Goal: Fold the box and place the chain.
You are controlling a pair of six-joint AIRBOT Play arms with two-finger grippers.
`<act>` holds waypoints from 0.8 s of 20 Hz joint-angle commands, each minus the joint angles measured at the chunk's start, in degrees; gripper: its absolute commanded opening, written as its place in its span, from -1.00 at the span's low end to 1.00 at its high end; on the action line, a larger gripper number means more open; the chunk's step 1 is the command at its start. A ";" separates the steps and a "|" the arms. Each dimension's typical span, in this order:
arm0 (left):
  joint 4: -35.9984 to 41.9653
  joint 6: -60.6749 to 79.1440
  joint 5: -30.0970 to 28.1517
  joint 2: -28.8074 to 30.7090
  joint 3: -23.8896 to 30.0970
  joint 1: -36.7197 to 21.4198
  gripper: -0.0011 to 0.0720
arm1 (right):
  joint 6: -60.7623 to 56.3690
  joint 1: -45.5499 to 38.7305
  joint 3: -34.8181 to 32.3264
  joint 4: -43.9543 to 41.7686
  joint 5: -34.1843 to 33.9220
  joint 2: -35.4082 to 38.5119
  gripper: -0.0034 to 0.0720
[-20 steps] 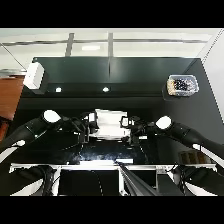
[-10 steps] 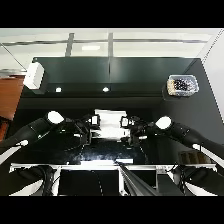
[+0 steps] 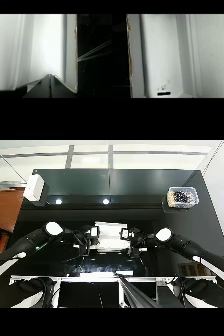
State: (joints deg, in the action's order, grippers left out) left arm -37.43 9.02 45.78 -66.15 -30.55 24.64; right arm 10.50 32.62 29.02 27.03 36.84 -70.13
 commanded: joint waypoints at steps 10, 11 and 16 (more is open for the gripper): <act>-10.51 -53.94 14.34 10.47 1.44 -37.46 -0.89 | 0.00 0.02 0.02 0.09 0.04 -0.04 0.59; -10.47 -64.43 11.56 9.46 2.86 -40.00 -0.89 | 0.00 0.02 0.02 0.09 0.04 -0.04 0.59; -8.22 -73.79 14.08 -1.25 4.87 -43.30 -0.89 | 0.00 0.02 0.02 0.09 0.04 -0.04 0.59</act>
State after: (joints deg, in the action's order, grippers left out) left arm -47.05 -57.80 57.74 -62.08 -26.57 -16.32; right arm 10.50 32.62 29.02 27.11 36.88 -70.13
